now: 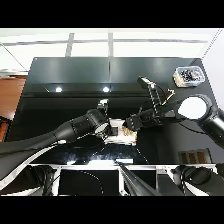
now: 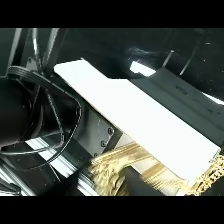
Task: Fold the box and place the chain.
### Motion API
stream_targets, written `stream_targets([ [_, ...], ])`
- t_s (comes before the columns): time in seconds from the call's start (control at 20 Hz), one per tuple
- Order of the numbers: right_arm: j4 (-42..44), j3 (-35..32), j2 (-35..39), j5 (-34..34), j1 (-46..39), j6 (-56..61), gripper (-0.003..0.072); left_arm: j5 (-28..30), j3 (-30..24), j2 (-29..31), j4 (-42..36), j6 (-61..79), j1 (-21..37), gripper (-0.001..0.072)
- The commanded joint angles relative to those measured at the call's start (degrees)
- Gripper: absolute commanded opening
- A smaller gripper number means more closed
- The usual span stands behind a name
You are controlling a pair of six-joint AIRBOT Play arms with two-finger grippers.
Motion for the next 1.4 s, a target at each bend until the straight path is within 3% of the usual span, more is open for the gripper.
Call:
stream_targets([
  [0.0,-1.33,-0.33,-0.24,2.97,-1.73,0.37,0.0508,0.39,0.00,0.00,-0.09,0.00,0.00,0.0031],
  [0.1,-4.96,-0.33,2.62,6.51,-5.29,-0.61,0.0507,0.42,0.00,0.00,-0.09,0.02,0.00,0.0031],
  [0.25,-17.11,-0.66,11.26,9.64,-12.15,-1.33,0.0508,0.46,0.00,0.00,-0.11,0.00,0.00,0.0031],
  [0.35,-26.34,-3.32,17.44,6.78,-17.14,-1.07,0.0508,0.46,0.00,0.00,-0.11,0.00,0.00,0.0031],
  [0.5,-34.14,-11.30,21.49,-3.85,-23.85,-0.87,0.0512,0.31,0.00,0.00,-0.13,0.04,0.00,0.0031],
  [0.55,-34.53,-13.90,20.96,-7.98,-25.46,-0.22,0.0720,0.28,0.00,0.00,-0.35,0.55,0.00,0.0032],
  [0.6,-34.49,-16.37,19.85,-12.90,-26.71,0.66,0.0710,0.48,0.00,0.00,-0.98,1.51,0.00,0.0032],
  [0.75,-37.86,-17.68,11.06,-25.70,-28.17,3.56,0.0708,0.44,0.00,0.00,-1.14,1.53,0.00,0.0032],
  [0.85,-41.86,-14.34,1.55,-30.03,-29.35,9.14,0.0706,0.44,0.00,0.00,-1.14,1.53,0.00,0.0032],
  [1.1,-43.89,2.60,-22.95,-27.23,-30.95,10.75,0.0699,0.42,0.00,0.00,-1.16,1.51,0.00,0.0032],
  [1.2,-44.39,8.11,-28.85,-26.12,-31.06,10.73,0.0642,0.44,0.00,0.00,-1.16,1.51,0.00,0.0032],
  [1.35,-48.46,14.27,-34.88,-21.49,-31.45,10.75,0.0639,0.44,0.00,0.00,-1.16,1.49,0.00,0.0032],
])
